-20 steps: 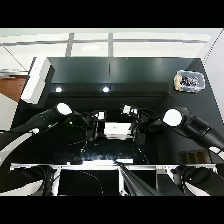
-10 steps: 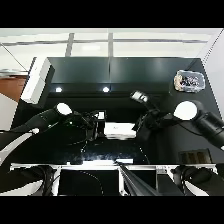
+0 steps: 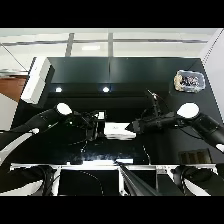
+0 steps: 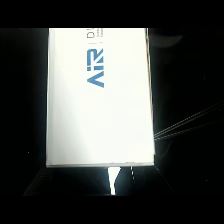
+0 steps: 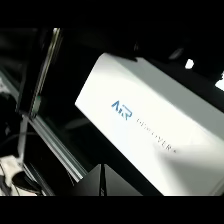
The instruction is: Fold the box and place the chain.
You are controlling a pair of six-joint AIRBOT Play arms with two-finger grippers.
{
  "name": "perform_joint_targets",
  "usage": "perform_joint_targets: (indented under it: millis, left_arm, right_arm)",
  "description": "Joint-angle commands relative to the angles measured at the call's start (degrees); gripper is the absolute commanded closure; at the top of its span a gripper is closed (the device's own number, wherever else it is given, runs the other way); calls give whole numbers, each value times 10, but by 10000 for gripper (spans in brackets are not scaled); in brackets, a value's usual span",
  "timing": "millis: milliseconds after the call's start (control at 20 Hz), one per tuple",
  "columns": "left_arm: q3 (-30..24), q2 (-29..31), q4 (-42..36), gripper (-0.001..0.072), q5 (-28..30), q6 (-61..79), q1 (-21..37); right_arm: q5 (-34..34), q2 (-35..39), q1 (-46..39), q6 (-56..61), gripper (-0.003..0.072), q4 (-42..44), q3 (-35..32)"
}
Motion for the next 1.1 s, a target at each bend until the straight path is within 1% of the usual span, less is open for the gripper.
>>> perform_joint_targets:
  millis: [0,550,700,900,1050]
  left_arm:
    - [0,0,0,205,0,0,0]
    - [0,0,0,206,0,0,0]
    - [0,0,0,205,0,0,0]
    - [0,0,0,205,0,0,0]
    - [0,0,0,205,0,0,0]
  right_arm:
    - [-25,-34,15,7,658,46,-12]
    - [-61,-98,45,7,658,37,-14]
    - [-63,-105,45,7,658,24,-14]
    - [-87,-106,46,7,657,22,-14]
    - [-91,-106,46,7,657,22,-14]
